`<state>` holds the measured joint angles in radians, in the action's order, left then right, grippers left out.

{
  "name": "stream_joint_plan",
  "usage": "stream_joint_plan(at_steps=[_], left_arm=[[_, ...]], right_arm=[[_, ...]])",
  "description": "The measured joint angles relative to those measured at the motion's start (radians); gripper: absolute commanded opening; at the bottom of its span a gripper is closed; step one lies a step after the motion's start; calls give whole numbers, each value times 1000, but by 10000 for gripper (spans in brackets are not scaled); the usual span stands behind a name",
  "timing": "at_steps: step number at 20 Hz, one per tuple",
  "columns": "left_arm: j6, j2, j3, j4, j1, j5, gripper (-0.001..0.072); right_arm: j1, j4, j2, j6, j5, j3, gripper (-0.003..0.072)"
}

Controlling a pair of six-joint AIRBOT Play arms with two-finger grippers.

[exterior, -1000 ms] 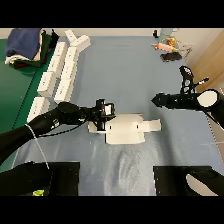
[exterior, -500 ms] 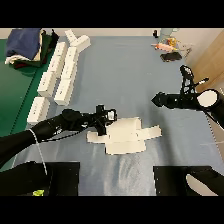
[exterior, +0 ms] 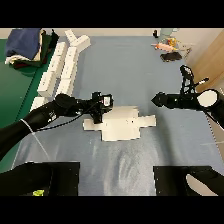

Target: Fold the box.

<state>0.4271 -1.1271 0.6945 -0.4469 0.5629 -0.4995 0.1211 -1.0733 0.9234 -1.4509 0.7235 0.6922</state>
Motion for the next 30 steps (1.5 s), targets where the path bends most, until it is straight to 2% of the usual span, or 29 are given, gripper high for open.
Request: stream_joint_plan(at_steps=[5,9,18,24,30], left_arm=[[-24,9,6,-50,45,111,8],[-2,51,-31,16,81,174,7],[220,108,-167,299,138,201,7],[261,97,-237,360,181,240,8],[241,81,-238,378,182,254,12]], right_arm=[[4,11,0,0,0,0,417],[5,18,0,0,0,0,417],[5,21,0,0,0,0,417],[5,23,0,0,0,0,417],[5,23,0,0,0,0,417]])
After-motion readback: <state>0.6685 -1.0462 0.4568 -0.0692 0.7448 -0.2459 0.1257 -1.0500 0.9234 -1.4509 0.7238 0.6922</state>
